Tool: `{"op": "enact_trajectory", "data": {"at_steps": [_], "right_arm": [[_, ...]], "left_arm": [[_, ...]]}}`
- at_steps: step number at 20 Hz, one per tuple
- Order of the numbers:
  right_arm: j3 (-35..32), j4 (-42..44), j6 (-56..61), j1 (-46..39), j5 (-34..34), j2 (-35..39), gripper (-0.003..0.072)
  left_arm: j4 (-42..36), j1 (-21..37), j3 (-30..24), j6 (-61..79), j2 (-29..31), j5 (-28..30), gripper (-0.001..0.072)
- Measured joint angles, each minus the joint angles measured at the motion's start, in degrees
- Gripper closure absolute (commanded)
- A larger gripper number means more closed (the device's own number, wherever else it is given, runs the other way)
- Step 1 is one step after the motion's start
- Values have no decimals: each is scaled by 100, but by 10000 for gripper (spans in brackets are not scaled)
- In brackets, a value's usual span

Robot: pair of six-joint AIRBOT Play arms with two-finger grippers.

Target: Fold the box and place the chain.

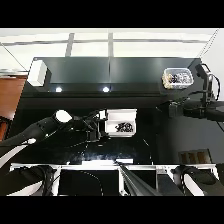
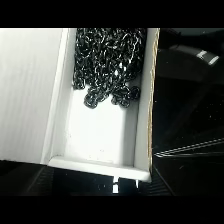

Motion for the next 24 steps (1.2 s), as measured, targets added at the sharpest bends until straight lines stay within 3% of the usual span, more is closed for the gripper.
{"op": "enact_trajectory", "data": {"at_steps": [4,10,18,24], "right_arm": [[74,369,22,345,-404,-474,-34],[560,743,-144,994,-994,-2048,-34],[715,949,-2402,1150,730,-2754,-34],[719,693,-3790,1652,769,-2809,-34]], "left_arm": [[50,0,0,-2,0,-70,422],[87,0,0,-4,0,-92,422],[107,0,0,-7,0,-92,417],[109,0,0,-7,0,-90,415]]}}
